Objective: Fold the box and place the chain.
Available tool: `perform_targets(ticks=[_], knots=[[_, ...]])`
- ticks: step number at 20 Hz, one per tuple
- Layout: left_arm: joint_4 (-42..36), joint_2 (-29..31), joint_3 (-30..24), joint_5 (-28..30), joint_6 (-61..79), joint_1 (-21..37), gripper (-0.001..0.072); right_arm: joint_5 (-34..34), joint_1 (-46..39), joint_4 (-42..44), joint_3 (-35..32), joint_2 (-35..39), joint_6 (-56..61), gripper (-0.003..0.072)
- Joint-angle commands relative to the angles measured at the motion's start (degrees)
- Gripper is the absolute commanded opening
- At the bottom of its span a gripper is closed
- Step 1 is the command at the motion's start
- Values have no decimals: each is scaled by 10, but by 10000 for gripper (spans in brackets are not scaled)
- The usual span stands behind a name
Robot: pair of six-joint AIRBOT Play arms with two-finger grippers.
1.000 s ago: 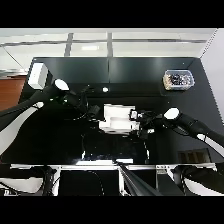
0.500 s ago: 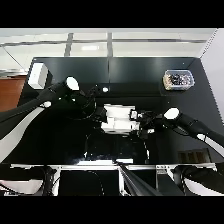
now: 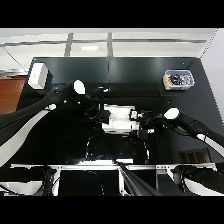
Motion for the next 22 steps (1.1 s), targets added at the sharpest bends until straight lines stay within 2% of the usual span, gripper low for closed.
perform_targets(ticks=[1, 6, 7, 8, 17, 22], knots=[[70, 0, 6, 9, -70, -28, 348, 0, 0, 0, 0, 0, 0, 126], [178, 0, 11, 20, -174, -79, 345, 0, 0, 0, 0, 0, 0, 126], [186, 0, 11, 20, -183, -85, 261, 0, 0, 0, 0, 0, 0, 127], [187, 0, 11, 20, -183, -90, 219, 0, 0, 0, 0, 0, 0, 126], [212, 0, 11, 21, -277, -101, 227, 0, 0, 0, 0, 0, 0, 126], [296, -1, 35, 24, -343, -117, 227, 0, 0, 0, 0, 0, 0, 127]])
